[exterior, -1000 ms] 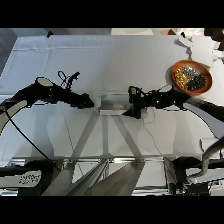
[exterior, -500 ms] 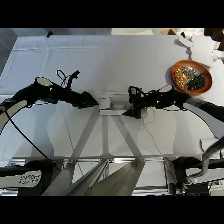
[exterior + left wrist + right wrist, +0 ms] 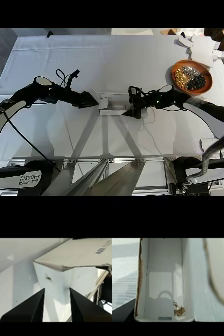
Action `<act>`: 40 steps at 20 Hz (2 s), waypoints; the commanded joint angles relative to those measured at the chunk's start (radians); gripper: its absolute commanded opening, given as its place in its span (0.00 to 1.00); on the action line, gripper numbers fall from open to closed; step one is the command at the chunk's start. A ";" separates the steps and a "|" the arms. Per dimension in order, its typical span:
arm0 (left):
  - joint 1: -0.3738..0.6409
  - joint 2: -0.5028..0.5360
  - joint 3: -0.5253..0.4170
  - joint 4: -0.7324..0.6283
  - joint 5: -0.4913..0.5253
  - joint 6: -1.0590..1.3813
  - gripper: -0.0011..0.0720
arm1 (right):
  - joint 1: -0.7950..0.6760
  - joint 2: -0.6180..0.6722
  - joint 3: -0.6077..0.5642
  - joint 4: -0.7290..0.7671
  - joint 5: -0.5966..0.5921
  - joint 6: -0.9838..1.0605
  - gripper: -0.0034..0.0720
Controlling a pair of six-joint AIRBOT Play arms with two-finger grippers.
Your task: Fold the box and place the chain.
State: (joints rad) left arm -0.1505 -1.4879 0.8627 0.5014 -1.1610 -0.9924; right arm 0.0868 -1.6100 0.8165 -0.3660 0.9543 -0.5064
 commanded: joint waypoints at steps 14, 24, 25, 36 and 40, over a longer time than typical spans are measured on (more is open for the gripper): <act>-0.132 0.026 0.000 0.010 0.163 0.027 0.78 | 0.000 0.000 0.000 0.000 0.000 0.000 0.73; -0.185 0.026 0.000 0.181 0.266 0.024 0.78 | 0.000 0.000 0.000 0.000 0.000 0.000 0.73; -0.187 0.026 0.000 0.191 0.275 0.024 0.78 | 0.000 0.000 0.000 0.000 0.000 0.000 0.73; -0.239 0.027 0.003 0.217 0.391 -0.060 0.77 | 0.000 0.000 0.000 0.000 0.000 0.000 0.73; -0.272 0.028 0.023 0.355 0.359 -0.252 0.77 | 0.000 0.000 0.000 0.000 0.000 0.000 0.73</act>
State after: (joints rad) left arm -0.4026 -1.4609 0.8738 0.7719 -0.7925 -1.1133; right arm 0.0868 -1.6100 0.8165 -0.3656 0.9543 -0.5064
